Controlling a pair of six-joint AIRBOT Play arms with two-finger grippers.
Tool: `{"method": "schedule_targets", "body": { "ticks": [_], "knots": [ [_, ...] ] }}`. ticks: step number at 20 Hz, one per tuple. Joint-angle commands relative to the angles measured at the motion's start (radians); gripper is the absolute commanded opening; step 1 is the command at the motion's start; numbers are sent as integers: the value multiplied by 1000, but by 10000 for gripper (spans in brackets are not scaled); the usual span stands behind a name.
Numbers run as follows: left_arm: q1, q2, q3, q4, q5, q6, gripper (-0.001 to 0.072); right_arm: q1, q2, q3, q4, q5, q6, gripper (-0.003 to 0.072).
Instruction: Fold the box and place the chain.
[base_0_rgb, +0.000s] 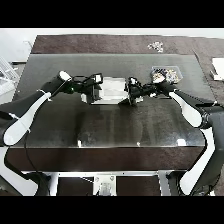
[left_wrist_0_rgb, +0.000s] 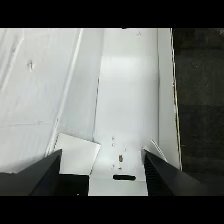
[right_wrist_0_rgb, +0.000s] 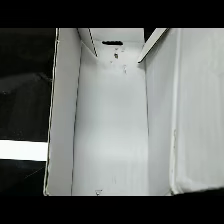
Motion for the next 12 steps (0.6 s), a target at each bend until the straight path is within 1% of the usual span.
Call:
{"method": "schedule_targets", "body": {
  "ticks": [1,3,5,8,9,12],
  "knots": [
    [0,0,0,6,-2,6,586,1,0,0,-2,4,-1,476],
    [8,0,0,5,-1,7,585,1,0,-1,-2,4,-1,476],
    [18,0,0,3,-16,15,351,1,0,-1,-2,4,-1,476],
    [31,2,0,5,-40,34,340,1,0,0,-1,4,-1,476],
    [35,5,0,4,-50,39,179,1,0,0,-1,4,-1,476],
    [53,18,3,1,-71,51,170,1,0,0,-2,4,-1,476]
  ]
}}
